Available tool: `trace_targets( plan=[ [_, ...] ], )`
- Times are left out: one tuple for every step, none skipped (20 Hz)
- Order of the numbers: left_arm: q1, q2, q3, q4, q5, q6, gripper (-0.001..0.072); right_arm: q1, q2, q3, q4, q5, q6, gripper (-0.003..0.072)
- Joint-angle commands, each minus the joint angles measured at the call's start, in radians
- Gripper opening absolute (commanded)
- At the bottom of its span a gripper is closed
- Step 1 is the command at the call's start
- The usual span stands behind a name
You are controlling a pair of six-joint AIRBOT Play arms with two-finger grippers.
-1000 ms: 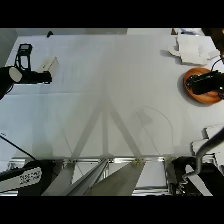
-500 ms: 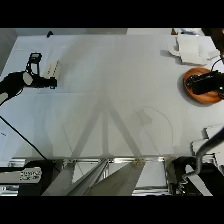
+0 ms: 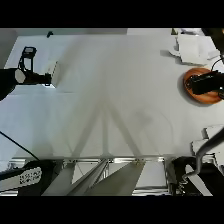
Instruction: Fold the box and place the chain.
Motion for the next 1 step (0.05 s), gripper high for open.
trace_targets(
  plan=[
    [-0.001,0.113,0.0,0.002,-0.075,0.0,0.0703,0.0,0.001,0.001,0.0,0.0,0.0,0.0013]
  ],
)
